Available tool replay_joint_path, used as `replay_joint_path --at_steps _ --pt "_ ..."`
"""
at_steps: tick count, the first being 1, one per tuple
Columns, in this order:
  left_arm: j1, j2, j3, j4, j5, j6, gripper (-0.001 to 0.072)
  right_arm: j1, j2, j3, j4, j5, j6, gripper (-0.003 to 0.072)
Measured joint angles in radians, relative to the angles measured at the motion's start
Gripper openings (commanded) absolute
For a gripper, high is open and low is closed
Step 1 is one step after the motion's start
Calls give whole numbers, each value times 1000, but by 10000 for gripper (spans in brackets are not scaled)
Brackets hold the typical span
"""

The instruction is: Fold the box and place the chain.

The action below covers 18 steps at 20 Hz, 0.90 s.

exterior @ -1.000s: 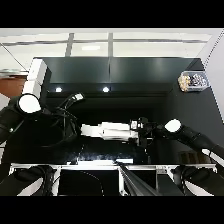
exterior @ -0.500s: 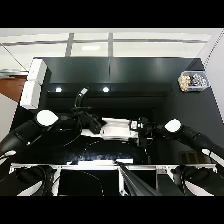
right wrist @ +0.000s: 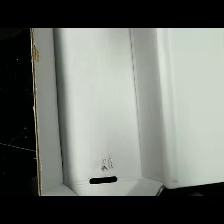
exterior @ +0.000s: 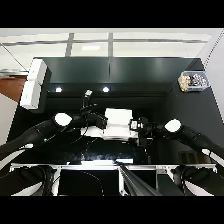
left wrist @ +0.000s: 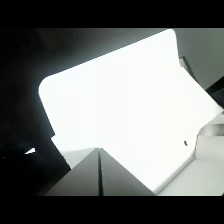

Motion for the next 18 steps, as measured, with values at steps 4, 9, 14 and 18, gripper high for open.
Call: replay_joint_path --at_steps 4,9,14,18 --pt "26 10 28 34 -16 48 28 0 0 0 0 0 0 544" --pt "179 109 94 205 -262 67 707 0 0 0 0 0 0 545" --pt "337 187 121 415 -555 110 708 0 0 0 0 0 0 545" --pt "328 201 91 500 -650 364 708 0 0 0 0 0 0 545"
